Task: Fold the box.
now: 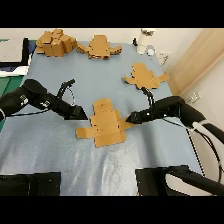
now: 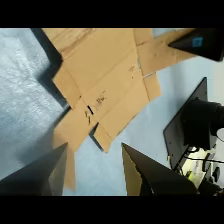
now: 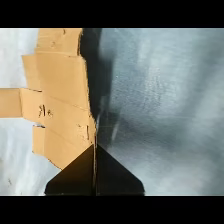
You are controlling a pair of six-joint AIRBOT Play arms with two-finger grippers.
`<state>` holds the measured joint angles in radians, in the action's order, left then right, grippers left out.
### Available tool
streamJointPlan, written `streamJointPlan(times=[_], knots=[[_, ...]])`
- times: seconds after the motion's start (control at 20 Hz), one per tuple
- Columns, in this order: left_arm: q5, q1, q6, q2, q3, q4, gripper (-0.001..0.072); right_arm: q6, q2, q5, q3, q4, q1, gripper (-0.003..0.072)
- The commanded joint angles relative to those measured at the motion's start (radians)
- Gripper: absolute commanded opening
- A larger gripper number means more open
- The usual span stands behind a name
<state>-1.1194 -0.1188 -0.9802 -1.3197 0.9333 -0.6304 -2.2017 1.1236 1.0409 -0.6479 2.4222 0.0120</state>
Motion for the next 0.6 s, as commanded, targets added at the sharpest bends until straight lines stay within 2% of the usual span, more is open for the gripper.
streamJointPlan(times=[0.0, 0.15, 0.35, 0.45, 0.55], knots=[[0.064, 0.017, 0.114, -0.001, -0.055, 0.08, 0.0519, -0.044, -0.128, -0.108, 0.097, 0.008, 0.066, 0.0002], [0.147, 0.014, 0.138, -0.01, -0.065, 0.092, 0.0519, -0.051, -0.182, -0.12, 0.132, 0.005, 0.09, 0.0002], [0.226, 0.014, 0.18, -0.063, -0.064, 0.12, 0.0519, -0.051, -0.192, -0.117, 0.138, 0.005, 0.096, 0.0002], [0.233, 0.014, 0.189, -0.103, -0.064, 0.133, 0.0519, -0.051, -0.192, -0.114, 0.138, 0.005, 0.096, 0.0002], [0.206, 0.014, 0.266, -0.146, -0.064, 0.226, 0.0519, -0.051, -0.192, -0.106, 0.138, 0.005, 0.096, 0.0002]])
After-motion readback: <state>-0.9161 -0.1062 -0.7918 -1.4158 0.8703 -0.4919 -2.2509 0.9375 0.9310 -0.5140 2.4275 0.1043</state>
